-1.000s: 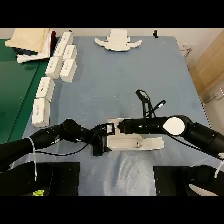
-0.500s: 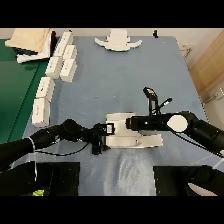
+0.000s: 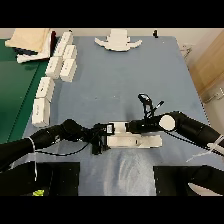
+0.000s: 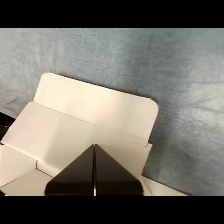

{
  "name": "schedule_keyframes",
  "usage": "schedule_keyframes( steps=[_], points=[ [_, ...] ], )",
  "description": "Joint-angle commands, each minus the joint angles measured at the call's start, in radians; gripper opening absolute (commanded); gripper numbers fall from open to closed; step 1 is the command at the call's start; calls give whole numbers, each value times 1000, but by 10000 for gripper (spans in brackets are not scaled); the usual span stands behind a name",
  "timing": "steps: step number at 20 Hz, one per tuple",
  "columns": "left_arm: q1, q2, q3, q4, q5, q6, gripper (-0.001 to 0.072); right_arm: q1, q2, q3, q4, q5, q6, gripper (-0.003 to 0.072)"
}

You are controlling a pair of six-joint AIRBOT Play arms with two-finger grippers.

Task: Fold the box.

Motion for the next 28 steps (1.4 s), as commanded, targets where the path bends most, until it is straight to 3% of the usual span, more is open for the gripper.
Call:
schedule_keyframes(
  steps=[1, 5, 9, 14, 17, 18, 19, 20, 22, 23, 27, 28],
  points=[
    [1, 0, 0, -1, 0, -3, 308, 0, -9, -9, -5, 21, -9, 3],
    [1, 0, 0, -4, 0, -3, 308, -1, 48, 21, -42, 32, -25, 3],
    [1, 0, 0, -4, -1, -3, 308, -8, 209, 82, -156, 123, -24, 3],
    [1, 0, 0, -4, -1, -3, 308, -30, 429, 82, -182, 487, -156, 3],
    [1, 1, 0, -4, -1, -3, 308, -29, 523, 34, -43, 656, -458, 4],
    [1, 0, 0, -4, -1, -3, 308, -29, 544, 8, -32, 677, -519, 166],
    [1, 0, 0, -4, -1, -3, 308, -29, 555, -25, -53, 679, -576, 459],
    [1, 0, 0, -4, -1, -3, 309, -29, 556, -55, -93, 670, -644, 547],
    [1, 0, 0, -4, -3, -3, 308, -29, 543, -117, -175, 577, -760, 629],
    [1, 0, 0, -4, -3, -3, 308, -29, 520, -145, -203, 509, -786, 720],
    [1, 0, 0, -4, -3, -3, 309, -29, 399, -195, -266, 305, -1030, 720],
    [1, 0, 0, -4, -3, -3, 308, -23, 378, -195, -259, 265, -1058, 681]
  ],
)
